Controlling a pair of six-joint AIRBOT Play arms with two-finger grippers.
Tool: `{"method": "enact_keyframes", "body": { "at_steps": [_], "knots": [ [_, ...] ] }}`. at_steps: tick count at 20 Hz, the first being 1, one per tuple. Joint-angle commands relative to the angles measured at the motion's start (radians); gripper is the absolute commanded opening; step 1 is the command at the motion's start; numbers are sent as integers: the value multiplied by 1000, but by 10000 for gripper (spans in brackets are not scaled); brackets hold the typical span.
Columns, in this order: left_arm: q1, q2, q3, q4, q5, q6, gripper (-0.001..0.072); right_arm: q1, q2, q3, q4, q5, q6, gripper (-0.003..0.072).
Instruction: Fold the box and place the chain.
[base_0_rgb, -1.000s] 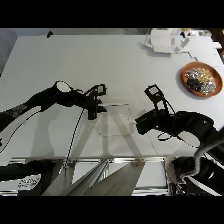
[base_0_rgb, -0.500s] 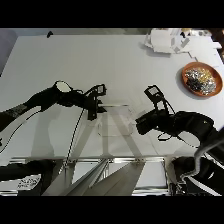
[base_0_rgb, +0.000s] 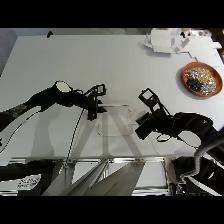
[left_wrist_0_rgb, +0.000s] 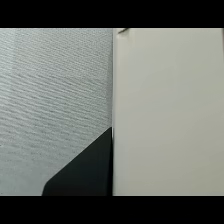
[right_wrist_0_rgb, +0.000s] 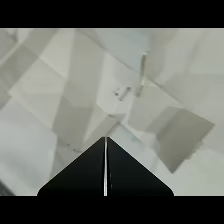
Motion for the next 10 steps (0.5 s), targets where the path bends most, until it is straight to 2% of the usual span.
{"method": "enact_keyframes", "body": {
  "at_steps": [1, 4, 7, 9, 10],
  "knots": [
    [0, 0, 0, 0, 0, 0, 10, 37, -2, 1, 124, 9, -214, 17],
    [0, 0, 0, 0, 0, 0, 10, 123, -17, 0, 114, 77, -486, 17],
    [0, 0, 0, 0, 0, 0, 10, 190, -94, 0, 64, 106, -608, 18],
    [0, 0, 0, 0, 0, 0, 10, 185, -149, -21, 28, 50, -697, 21],
    [0, 0, 0, 0, 0, 0, 10, 185, -163, -47, -12, -21, -728, 21]
  ]
}}
